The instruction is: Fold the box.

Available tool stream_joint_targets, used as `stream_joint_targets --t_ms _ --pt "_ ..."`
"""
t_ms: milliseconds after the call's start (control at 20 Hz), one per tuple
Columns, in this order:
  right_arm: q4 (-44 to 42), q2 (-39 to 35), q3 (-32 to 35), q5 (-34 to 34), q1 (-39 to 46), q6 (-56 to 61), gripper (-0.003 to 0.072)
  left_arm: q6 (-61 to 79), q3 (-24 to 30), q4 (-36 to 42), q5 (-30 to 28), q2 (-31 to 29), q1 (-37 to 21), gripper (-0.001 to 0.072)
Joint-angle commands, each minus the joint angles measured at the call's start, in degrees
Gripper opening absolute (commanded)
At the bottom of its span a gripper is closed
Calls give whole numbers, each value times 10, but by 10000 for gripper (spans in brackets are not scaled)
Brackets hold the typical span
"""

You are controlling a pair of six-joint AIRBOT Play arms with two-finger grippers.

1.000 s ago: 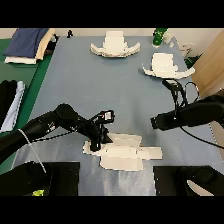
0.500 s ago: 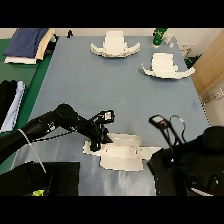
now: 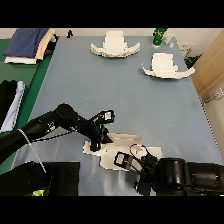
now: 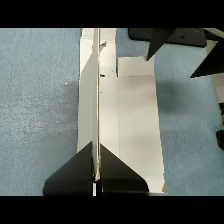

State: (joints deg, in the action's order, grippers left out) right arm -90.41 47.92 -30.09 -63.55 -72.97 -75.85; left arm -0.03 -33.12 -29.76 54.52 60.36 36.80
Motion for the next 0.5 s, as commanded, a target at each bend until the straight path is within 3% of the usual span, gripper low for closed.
stream_joint_targets --t_ms 0,150,450 --pt "95 67 2 45 -18 -34 716 0 0 0 0 0 0 14" --pt "127 69 2 88 -18 -33 715 0 0 0 0 0 0 15" --pt "220 69 -2 95 -18 17 716 0 0 0 0 0 0 14"
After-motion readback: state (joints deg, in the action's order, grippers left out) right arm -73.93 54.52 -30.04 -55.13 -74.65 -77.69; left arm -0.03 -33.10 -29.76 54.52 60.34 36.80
